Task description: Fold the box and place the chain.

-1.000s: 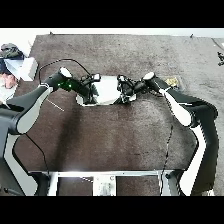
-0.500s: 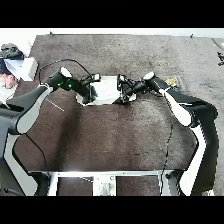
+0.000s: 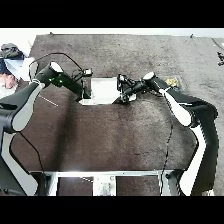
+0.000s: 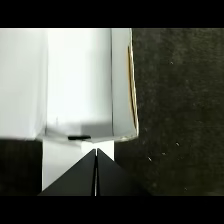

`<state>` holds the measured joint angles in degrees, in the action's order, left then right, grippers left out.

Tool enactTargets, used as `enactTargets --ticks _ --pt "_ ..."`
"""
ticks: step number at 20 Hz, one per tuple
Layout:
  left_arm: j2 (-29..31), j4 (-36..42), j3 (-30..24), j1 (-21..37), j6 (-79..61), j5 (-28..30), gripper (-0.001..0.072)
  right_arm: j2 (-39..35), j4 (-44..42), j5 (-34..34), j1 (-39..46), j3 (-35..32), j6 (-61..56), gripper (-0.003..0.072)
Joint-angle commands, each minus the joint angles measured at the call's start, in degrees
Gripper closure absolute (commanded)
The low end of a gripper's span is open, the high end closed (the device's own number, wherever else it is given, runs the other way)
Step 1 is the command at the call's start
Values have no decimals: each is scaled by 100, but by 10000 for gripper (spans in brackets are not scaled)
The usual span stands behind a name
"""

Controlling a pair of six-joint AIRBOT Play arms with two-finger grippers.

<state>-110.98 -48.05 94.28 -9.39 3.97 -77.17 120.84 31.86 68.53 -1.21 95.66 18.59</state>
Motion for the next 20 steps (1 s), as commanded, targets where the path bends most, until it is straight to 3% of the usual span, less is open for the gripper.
enactTargets --ticks 1,5,8,10,14,20 --pt "170 -210 195 173 1080 -166 705 2 9 4 4 4 2 313" --pt "868 -258 83 662 2798 428 705 2 9 4 4 4 2 313" --pt "1106 -146 -420 1272 4247 664 705 2 9 4 4 4 2 313" --pt "1110 -52 -881 1480 4406 584 704 2 9 2 4 4 2 313" --pt "1108 555 -1880 1563 4518 1235 702 2 7 2 4 4 2 313" --pt "1060 922 -2251 1537 4529 1399 701 2 7 2 4 4 2 313"
